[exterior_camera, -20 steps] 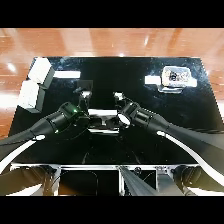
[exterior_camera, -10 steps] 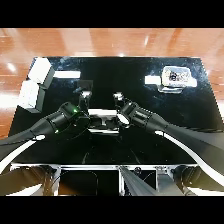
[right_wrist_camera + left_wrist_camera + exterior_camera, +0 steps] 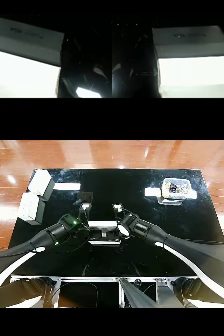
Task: Fold the box and place the chain.
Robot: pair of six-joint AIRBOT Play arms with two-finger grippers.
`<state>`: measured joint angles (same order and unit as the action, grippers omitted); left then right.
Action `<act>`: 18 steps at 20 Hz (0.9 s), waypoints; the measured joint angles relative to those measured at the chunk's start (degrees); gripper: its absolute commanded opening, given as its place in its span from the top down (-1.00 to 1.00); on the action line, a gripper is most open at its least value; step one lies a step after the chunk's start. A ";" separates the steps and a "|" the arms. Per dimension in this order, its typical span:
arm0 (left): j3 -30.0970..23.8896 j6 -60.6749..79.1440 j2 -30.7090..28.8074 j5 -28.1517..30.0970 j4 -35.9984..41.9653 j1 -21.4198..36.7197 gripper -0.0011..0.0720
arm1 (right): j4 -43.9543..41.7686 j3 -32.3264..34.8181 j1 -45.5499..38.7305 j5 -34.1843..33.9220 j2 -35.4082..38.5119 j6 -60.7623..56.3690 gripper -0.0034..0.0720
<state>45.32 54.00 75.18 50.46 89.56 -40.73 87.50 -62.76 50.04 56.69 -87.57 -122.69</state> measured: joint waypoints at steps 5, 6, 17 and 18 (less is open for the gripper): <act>0.00 0.20 0.00 0.07 -0.26 0.00 0.90 | -1.95 -0.02 0.07 0.04 0.02 -1.51 -0.09; 0.00 0.17 0.00 0.07 -0.22 0.00 0.90 | -1.95 -0.09 0.07 0.26 0.02 -2.16 -0.09; 0.00 -0.02 0.00 0.07 -0.09 0.00 0.90 | 1.01 -5.20 -0.44 5.70 0.02 -11.28 0.12; 0.00 0.00 0.00 0.07 -0.09 0.00 0.90 | 1.09 -5.40 -0.50 6.21 0.00 -12.07 0.12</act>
